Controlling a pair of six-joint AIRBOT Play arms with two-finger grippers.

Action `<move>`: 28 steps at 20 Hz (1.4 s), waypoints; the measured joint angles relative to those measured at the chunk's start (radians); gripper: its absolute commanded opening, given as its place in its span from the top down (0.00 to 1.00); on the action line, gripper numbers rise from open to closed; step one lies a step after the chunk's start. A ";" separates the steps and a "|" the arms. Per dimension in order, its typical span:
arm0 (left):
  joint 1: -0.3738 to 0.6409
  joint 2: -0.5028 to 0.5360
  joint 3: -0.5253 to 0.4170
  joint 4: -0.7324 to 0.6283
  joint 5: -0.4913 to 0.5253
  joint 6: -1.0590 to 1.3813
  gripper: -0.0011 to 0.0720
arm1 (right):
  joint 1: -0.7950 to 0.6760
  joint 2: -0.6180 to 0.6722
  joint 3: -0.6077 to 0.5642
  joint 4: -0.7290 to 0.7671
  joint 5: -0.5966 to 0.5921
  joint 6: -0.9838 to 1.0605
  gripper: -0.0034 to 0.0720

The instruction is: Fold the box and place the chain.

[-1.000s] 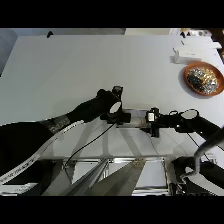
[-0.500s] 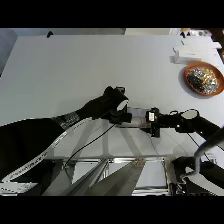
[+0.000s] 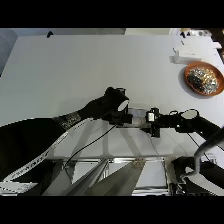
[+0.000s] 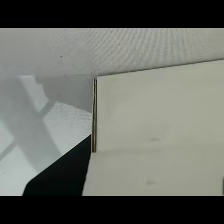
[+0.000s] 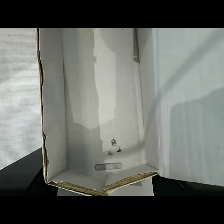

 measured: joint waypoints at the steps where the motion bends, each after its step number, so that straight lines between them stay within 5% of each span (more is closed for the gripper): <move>1: 0.000 0.000 0.000 0.002 0.002 0.000 0.78 | 0.000 0.000 0.000 0.000 0.000 0.002 0.35; 11: 0.000 -0.018 0.000 0.008 0.010 -0.005 0.82 | 0.000 0.000 0.000 0.001 0.000 0.003 0.35; 13: 0.001 -0.018 0.001 0.008 0.006 -0.017 0.98 | 0.000 0.000 0.000 0.002 0.001 0.006 0.35; 16: 0.002 -0.018 0.001 0.008 0.009 -0.014 0.98 | 0.000 0.000 -0.001 0.003 0.002 0.006 0.35; 18: 0.002 -0.018 0.001 0.008 0.008 -0.008 0.88 | 0.000 0.000 0.000 0.002 0.001 0.003 0.35; 21: 0.002 -0.010 0.001 -0.006 -0.003 0.002 0.58 | 0.000 0.000 0.000 0.000 0.000 -0.002 0.35; 28: 0.048 0.129 0.001 0.002 -0.101 0.185 0.59 | 0.000 0.000 0.000 0.000 0.000 0.002 0.35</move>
